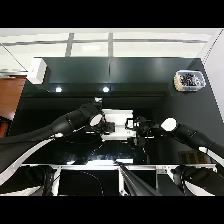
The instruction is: Fold the box and place the chain.
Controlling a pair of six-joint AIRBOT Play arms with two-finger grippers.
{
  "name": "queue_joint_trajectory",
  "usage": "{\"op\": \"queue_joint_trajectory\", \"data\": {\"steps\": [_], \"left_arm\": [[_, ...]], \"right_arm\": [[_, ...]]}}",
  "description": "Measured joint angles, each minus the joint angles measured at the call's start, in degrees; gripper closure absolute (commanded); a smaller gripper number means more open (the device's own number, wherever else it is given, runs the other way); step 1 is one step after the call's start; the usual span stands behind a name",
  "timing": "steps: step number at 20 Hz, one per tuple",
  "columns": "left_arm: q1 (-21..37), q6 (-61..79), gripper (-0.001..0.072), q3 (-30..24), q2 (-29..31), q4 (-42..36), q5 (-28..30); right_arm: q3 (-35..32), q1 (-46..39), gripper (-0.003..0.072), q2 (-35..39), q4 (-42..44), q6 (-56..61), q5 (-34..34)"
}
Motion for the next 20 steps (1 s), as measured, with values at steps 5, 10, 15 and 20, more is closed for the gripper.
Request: {"op": "queue_joint_trajectory", "data": {"steps": [5, 10, 15, 20], "left_arm": [[-0.02, -0.17, 0.038, 0.17, -0.42, -0.28, 0.02], [-0.11, -1.18, 0.0424, 0.2, -0.52, -0.48, 0.13], [-0.17, -2.03, 0.055, 0.2, -0.52, -0.52, 0.55], [-0.17, -2.38, 0.0653, 0.2, -0.52, -0.26, 0.42]], "right_arm": [[0.0, 0.0, 0.0427, 0.0, 0.0, -0.02, 0.0], [0.0, 0.0, 0.0428, 0.0, 0.0, -0.02, 0.0], [0.0, 0.0, 0.0428, 0.0, 0.0, -0.02, 0.0], [0.0, 0.0, 0.0428, 0.0, -0.04, -0.17, -0.13]]}}
